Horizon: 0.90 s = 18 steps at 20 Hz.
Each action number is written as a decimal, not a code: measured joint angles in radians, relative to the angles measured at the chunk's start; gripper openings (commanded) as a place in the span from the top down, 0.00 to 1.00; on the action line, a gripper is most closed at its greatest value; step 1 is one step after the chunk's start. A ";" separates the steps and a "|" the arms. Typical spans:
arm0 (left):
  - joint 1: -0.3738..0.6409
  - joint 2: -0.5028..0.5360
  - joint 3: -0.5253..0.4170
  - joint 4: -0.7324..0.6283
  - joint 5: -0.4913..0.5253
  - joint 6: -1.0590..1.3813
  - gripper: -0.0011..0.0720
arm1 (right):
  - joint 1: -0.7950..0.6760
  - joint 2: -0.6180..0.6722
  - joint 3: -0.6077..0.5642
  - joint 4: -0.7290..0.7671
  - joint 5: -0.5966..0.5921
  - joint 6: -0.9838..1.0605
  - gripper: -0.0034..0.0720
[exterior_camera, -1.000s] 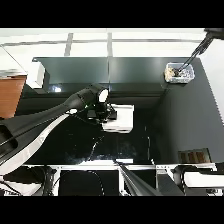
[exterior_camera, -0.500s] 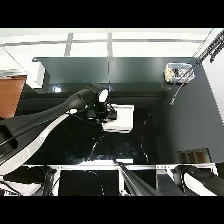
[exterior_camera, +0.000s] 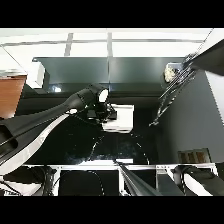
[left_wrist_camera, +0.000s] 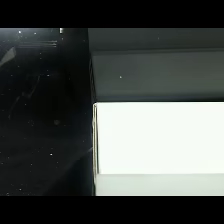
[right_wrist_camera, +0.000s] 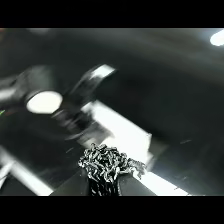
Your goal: Fold the box and place the chain.
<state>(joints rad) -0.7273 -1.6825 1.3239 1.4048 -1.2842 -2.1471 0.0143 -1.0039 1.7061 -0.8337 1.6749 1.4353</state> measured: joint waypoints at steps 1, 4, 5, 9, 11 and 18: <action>0.000 0.000 0.000 0.000 -0.001 0.000 0.95 | 0.000 0.002 -0.031 0.032 0.004 -0.008 0.93; 0.000 0.000 0.000 0.000 -0.002 0.000 0.95 | 0.000 0.002 -0.137 0.119 -0.008 -0.039 0.93; 0.000 0.000 0.000 0.000 -0.002 0.000 0.95 | 0.005 0.003 -0.177 0.142 -0.024 -0.050 0.93; 0.000 0.000 0.000 0.000 -0.002 0.000 0.95 | 0.074 0.002 -0.341 0.206 -0.137 -0.097 0.93; 0.000 0.000 0.000 0.000 -0.002 0.000 0.95 | 0.132 0.002 -0.417 0.219 -0.218 -0.115 0.93; 0.000 0.000 0.000 0.000 -0.003 0.000 0.95 | 0.262 0.000 -0.553 0.234 -0.434 -0.146 0.93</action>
<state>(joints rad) -0.7273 -1.6825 1.3239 1.4052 -1.2869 -2.1471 0.2760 -1.0035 1.1530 -0.5995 1.2411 1.2896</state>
